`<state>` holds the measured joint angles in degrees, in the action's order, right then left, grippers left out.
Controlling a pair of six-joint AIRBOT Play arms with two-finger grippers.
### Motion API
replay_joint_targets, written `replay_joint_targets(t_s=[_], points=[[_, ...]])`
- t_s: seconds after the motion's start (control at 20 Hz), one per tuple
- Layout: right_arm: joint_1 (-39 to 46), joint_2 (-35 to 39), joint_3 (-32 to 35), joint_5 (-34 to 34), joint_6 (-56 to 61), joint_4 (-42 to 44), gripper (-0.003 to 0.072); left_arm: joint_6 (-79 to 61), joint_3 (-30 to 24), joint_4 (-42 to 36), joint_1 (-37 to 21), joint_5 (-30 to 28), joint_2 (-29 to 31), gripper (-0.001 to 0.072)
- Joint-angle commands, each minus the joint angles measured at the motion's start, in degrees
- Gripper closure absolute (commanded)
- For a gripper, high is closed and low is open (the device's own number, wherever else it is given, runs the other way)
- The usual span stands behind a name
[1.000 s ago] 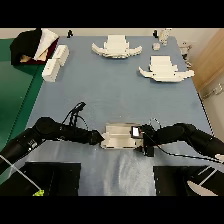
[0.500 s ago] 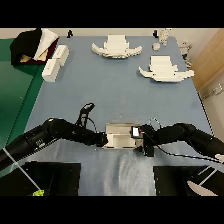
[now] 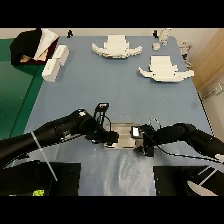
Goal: Fold the box.
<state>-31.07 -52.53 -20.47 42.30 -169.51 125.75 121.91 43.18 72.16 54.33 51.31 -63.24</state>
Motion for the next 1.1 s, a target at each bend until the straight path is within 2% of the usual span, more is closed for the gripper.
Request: replay_joint_targets(t_s=[0.0,0.05,0.1,0.25,0.5,0.65,0.7,0.75,1.05], points=[[0.0,0.0,-0.1,0.0,0.0,0.0,0.0172,10.0,6.1,9.1,3.7,7.6,-6.0,0.0328],[0.0,0.0,-0.1,0.0,0.0,0.0,0.0172,12.8,7.6,11.2,4.6,9.0,-7.2,0.0329],[0.0,0.0,-0.1,0.0,0.0,0.0,0.0172,14.9,8.8,12.7,5.2,10.3,-8.1,0.0361],[0.0,0.0,-0.1,0.0,0.0,0.0,0.0171,17.6,11.0,13.6,6.6,11.3,-10.5,0.036],[0.0,0.0,-0.1,0.0,0.0,0.0,0.0171,20.2,12.3,13.6,7.5,12.2,-14.1,0.0361],[0.0,0.0,-0.1,0.0,0.0,0.0,0.0172,20.7,12.3,13.6,7.5,12.5,-14.2,0.0368],[0.0,0.0,0.0,0.0,0.0,0.0,0.0171,20.8,12.3,13.7,7.5,12.8,-14.2,0.0579],[0.0,0.0,-0.1,0.0,0.0,0.0,0.0172,20.5,12.3,13.6,7.6,12.8,-14.2,0.0695],[0.0,0.0,0.0,0.0,0.0,0.0,0.0171,20.6,12.3,13.5,7.8,12.8,-14.2,0.0695]])
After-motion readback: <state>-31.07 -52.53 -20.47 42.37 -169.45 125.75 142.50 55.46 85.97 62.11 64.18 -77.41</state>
